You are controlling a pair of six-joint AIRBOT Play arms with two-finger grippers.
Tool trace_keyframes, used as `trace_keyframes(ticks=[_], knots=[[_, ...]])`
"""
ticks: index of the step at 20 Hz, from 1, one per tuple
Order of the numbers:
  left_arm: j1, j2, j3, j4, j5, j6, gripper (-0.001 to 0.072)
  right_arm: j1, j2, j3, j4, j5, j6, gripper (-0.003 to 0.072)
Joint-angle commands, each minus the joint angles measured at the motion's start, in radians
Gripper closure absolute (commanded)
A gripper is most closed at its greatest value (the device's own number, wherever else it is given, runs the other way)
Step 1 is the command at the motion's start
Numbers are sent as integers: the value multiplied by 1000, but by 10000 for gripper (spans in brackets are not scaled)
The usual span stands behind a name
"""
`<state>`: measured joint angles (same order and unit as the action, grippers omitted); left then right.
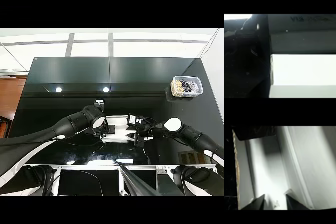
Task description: Fold the box and place the chain.
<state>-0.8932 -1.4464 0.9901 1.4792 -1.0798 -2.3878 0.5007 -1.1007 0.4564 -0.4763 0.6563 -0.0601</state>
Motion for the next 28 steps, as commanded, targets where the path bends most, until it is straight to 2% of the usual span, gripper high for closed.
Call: trace_keyframes(ticks=[1,2,3,4,7,9,12,14,16,19,21,23,26,28], knots=[[1,0,0,1,-3,2,679,0,0,0,0,-6,0,299],[0,0,0,1,-3,2,680,0,0,0,-8,-6,0,316],[1,0,0,1,-3,2,679,0,0,0,-15,-6,0,408],[0,0,0,1,-3,2,679,0,0,0,-15,-6,0,431],[0,0,0,1,-3,2,679,0,0,0,-15,-6,0,430],[0,0,0,1,-3,2,679,0,0,0,-14,-6,0,305],[1,0,0,1,-3,2,679,0,0,0,-14,-5,0,314],[1,0,0,1,-3,2,679,0,1,0,-15,-5,1,683],[2,0,0,2,-3,2,679,-2,19,0,-18,-5,43,679],[2,0,0,1,-3,2,679,-12,101,10,-179,7,275,680],[2,0,0,2,-3,2,679,-74,164,32,-376,88,560,679],[2,0,0,2,-3,2,679,-192,232,55,-485,219,821,679],[3,0,0,1,-3,2,679,-452,297,58,-481,370,1101,679],[3,0,0,1,-2,2,679,-616,294,19,-426,369,1255,679]])
